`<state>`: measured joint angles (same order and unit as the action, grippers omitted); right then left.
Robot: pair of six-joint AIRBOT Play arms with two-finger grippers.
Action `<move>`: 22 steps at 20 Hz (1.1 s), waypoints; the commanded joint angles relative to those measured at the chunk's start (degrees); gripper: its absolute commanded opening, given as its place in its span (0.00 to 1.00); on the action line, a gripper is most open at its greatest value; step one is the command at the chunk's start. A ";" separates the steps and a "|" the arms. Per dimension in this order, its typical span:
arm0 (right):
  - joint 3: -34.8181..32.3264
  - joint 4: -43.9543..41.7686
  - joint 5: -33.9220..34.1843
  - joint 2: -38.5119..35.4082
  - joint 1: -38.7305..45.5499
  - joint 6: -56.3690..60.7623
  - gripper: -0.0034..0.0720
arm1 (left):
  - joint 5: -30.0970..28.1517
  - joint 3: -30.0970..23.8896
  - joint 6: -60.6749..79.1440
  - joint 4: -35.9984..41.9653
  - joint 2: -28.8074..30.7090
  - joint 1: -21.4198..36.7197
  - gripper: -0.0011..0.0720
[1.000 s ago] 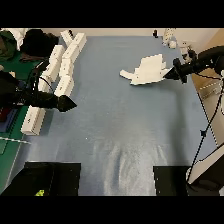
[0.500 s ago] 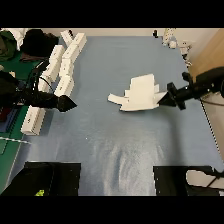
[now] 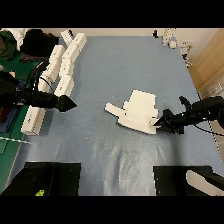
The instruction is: Fold the box.
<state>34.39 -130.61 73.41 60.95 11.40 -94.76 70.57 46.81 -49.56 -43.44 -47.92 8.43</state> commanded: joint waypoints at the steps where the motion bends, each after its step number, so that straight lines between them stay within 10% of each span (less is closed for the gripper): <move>1: 4.26 8.46 -2.03 -0.55 0.13 1.16 0.60 | -0.02 -0.04 0.02 0.00 0.02 0.00 0.96; 7: 15.69 28.15 1.49 -0.52 7.89 13.14 0.60 | -0.02 -0.04 0.02 0.00 0.02 0.00 0.96; 14: 8.76 6.56 5.09 7.34 24.00 -4.87 0.58 | -0.04 -0.04 0.02 0.00 0.02 0.00 0.96; 22: 3.21 -0.17 3.04 14.29 24.20 -14.38 0.58 | -0.04 -0.04 0.02 0.00 0.02 0.00 0.96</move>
